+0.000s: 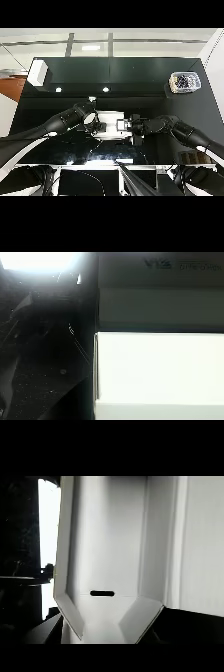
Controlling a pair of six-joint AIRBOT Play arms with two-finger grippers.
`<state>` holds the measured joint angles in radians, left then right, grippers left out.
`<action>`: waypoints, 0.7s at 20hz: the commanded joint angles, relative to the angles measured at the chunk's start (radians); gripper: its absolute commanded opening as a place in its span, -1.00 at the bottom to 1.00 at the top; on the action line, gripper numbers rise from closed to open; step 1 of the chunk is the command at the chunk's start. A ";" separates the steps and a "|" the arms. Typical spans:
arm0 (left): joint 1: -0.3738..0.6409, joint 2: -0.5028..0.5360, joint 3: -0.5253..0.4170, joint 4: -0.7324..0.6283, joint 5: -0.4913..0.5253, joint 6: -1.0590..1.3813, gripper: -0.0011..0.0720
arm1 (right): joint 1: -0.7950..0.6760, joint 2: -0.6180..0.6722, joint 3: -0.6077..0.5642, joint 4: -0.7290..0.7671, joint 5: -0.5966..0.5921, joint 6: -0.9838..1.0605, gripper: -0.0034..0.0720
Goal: Fold the box and place the chain.
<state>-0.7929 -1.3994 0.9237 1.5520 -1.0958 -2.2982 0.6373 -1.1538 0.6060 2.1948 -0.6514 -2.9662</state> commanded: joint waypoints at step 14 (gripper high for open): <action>0.000 0.000 0.000 -0.001 -0.002 0.001 -0.90 | 0.059 -0.022 0.000 0.101 0.058 0.034 -0.30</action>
